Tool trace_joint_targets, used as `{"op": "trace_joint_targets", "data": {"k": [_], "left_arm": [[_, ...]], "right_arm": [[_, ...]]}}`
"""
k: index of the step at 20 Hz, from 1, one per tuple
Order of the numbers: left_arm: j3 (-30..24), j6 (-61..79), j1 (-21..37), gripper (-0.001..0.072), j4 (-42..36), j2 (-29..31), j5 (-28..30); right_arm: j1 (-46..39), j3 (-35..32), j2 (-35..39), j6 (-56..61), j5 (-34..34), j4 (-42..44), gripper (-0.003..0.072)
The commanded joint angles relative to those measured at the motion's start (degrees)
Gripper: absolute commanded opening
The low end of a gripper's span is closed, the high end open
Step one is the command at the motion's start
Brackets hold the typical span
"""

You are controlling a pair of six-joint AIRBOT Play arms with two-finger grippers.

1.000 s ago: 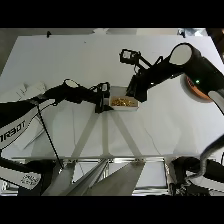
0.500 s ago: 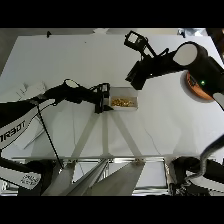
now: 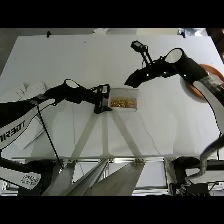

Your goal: Fold the box and place the chain.

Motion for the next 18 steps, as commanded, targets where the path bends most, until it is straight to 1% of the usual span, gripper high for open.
{"op": "trace_joint_targets", "data": {"k": [1,3,5,6,7,10,13,14,18], "left_arm": [[0.02,0.02,-0.02,0.0156,0.28,0.00,0.07],[0.02,0.00,0.00,0.0156,0.28,0.02,0.07],[0.02,0.00,0.00,0.0156,0.28,0.04,0.04],[0.02,-0.02,0.00,0.0156,0.28,0.04,0.04],[0.02,-0.04,0.00,0.0156,0.28,0.04,0.04],[0.02,-0.04,0.00,0.0156,0.28,0.04,-0.11],[0.02,-0.07,0.00,0.0156,0.28,0.04,-0.13],[0.02,-0.13,0.00,0.0156,0.28,0.04,-0.13],[0.02,-0.15,0.00,0.0156,0.28,0.04,-0.13]], "right_arm": [[-1.16,0.07,-2.27,-4.55,8.22,3.39,0.0236],[-1.16,0.07,-2.27,-8.63,11.47,8.07,0.0236],[-0.74,0.07,-2.27,-12.63,13.86,9.20,0.0240],[-0.48,0.07,-2.27,-14.05,14.45,9.09,0.0275],[-0.20,0.07,-2.25,-14.62,14.34,8.94,0.0344],[0.85,0.07,-2.27,-21.14,13.92,8.81,0.0363],[2.47,0.07,-2.27,-26.29,12.81,5.62,0.0371],[3.10,0.07,-2.27,-27.19,12.57,4.31,0.0403],[5.79,0.07,-2.25,-30.18,11.63,-1.66,0.0402]]}}
